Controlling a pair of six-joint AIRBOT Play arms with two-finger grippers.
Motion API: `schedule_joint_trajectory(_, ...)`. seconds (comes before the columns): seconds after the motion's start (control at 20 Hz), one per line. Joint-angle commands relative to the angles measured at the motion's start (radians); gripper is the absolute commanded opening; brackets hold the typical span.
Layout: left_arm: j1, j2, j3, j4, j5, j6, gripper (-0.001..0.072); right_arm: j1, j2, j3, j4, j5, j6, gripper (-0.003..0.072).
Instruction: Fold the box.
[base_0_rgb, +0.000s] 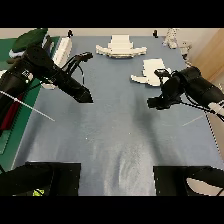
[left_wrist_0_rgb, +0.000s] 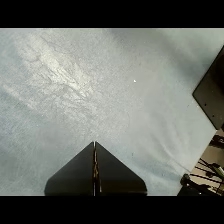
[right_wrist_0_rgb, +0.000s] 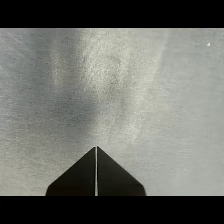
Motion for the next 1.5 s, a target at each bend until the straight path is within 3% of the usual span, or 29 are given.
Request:
schedule_joint_trajectory(0.0, 0.000, -0.001, 0.000, 0.000, 0.000, 0.000, 0.0014, 0.000, -0.001, 0.001, 0.000, 0.000, 0.000, 0.0021)
schedule_joint_trajectory(0.65, 0.000, -0.001, 0.000, 0.000, 0.000, 0.000, 0.0014, 0.000, -0.001, 0.001, 0.014, 0.016, 0.001, 0.0021)
schedule_joint_trajectory(0.85, 0.000, -0.001, 0.000, 0.000, 0.000, 0.000, 0.0014, -0.005, -0.008, 0.023, 0.200, 0.101, 0.002, 0.0018)
schedule_joint_trajectory(0.9, 0.000, -0.001, 0.000, 0.000, 0.001, 0.000, 0.0014, -0.029, -0.029, 0.083, 0.180, 0.081, 0.021, 0.0031)
schedule_joint_trajectory(0.95, 0.000, -0.001, 0.000, 0.000, 0.010, 0.004, 0.0014, -0.075, -0.064, 0.167, 0.150, 0.036, 0.057, 0.0202)
schedule_joint_trajectory(1.0, 0.000, -0.001, 0.000, -0.002, 0.035, 0.004, 0.0014, -0.132, -0.108, 0.256, 0.130, -0.014, 0.061, 0.0311)
schedule_joint_trajectory(1.2, 0.000, 0.000, 0.000, -0.004, 0.100, 0.003, 0.0014, -0.447, -0.349, 0.594, 0.167, -0.113, -0.014, 0.0311)
schedule_joint_trajectory(1.45, 0.000, -0.001, 0.000, -0.006, 0.196, 0.003, 0.0014, -0.696, -0.638, 0.760, 0.457, -0.081, -0.135, 0.0310)
